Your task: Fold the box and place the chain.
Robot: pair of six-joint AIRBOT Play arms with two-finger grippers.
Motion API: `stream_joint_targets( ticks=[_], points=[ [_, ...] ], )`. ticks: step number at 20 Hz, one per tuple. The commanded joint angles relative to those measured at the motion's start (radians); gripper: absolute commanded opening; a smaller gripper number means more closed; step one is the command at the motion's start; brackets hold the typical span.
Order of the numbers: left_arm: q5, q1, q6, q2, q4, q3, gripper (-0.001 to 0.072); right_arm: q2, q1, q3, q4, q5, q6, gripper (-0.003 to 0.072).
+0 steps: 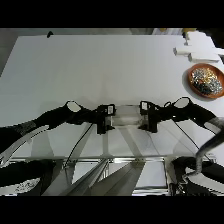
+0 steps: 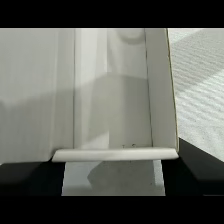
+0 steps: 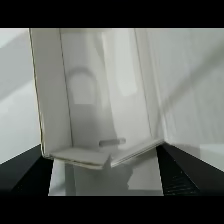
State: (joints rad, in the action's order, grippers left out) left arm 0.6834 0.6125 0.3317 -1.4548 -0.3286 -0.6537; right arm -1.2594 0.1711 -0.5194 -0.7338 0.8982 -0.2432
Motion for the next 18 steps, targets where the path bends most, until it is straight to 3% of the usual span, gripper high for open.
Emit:
stream_joint_targets(
  ticks=[1,4,7,10,13,15,18],
  points=[
    [0.002,0.000,0.001,0.000,-0.001,0.000,0.0206,0.074,-0.004,-0.001,-0.194,0.004,0.159,0.0668],
    [0.002,0.000,0.001,0.000,-0.001,0.000,0.0206,0.140,-0.072,-0.001,-0.247,0.035,0.277,0.0621],
    [0.002,0.000,0.001,0.000,-0.001,0.000,0.0206,0.250,-0.123,-0.001,-0.204,0.095,0.312,0.0390],
    [0.002,0.000,0.001,0.000,-0.001,0.000,0.0206,0.352,-0.122,-0.001,-0.034,0.177,0.311,0.0018],
    [0.002,0.000,0.001,0.000,-0.001,0.000,0.0206,0.368,-0.095,-0.001,0.168,0.190,0.312,0.0016],
    [0.002,0.000,0.001,0.000,-0.001,0.000,0.0206,0.349,-0.021,-0.001,0.227,0.127,0.272,0.0016],
    [0.002,0.000,0.001,0.000,-0.001,0.000,0.0206,0.299,0.116,-0.001,0.301,-0.152,0.304,0.0015]
  ],
)
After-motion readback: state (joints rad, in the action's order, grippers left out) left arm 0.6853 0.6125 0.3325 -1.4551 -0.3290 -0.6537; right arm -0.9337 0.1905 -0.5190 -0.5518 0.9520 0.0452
